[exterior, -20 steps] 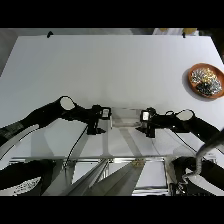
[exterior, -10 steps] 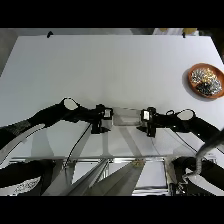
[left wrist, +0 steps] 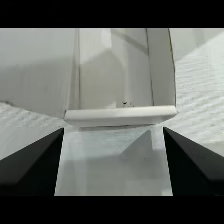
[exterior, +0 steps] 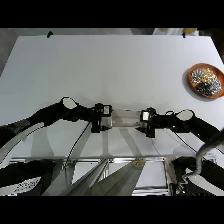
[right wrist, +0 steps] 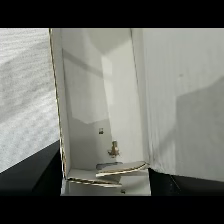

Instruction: Fold the box and place the chain.

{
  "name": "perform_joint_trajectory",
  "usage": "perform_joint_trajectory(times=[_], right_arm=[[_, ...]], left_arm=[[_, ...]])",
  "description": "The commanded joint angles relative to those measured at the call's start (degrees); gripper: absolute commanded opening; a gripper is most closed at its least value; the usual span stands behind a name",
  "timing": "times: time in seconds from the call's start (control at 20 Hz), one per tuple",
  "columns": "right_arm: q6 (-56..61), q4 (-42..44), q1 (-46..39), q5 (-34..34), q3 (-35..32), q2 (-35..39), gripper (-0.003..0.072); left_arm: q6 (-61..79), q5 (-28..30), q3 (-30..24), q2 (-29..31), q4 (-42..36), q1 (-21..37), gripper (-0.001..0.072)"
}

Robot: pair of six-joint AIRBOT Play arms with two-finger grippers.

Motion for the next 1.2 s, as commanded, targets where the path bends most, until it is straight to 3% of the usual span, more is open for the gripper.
perform_joint_trajectory(times=[0.0, 0.9, 1.0, 1.15], right_arm=[[0.1, 0.0, 0.0, -0.1, 0.0, 0.0, 0.0424], [0.1, 0.0, 0.0, -0.1, 0.0, 0.0, 0.0424], [0.1, 0.0, 0.0, -0.1, 0.0, 0.0, 0.0424], [0.1, 0.0, 0.0, -0.1, 0.0, 0.0, 0.0424]], left_arm=[[3.8, -0.3, 0.0, -0.1, -1.9, -0.4, 0.0705], [6.2, 2.4, 0.0, -4.6, -9.6, -3.4, 0.0693], [6.4, 2.8, 0.0, -4.6, -10.0, -3.3, 0.0626], [6.4, 2.8, 0.0, -4.6, -10.2, -3.2, 0.0630]])
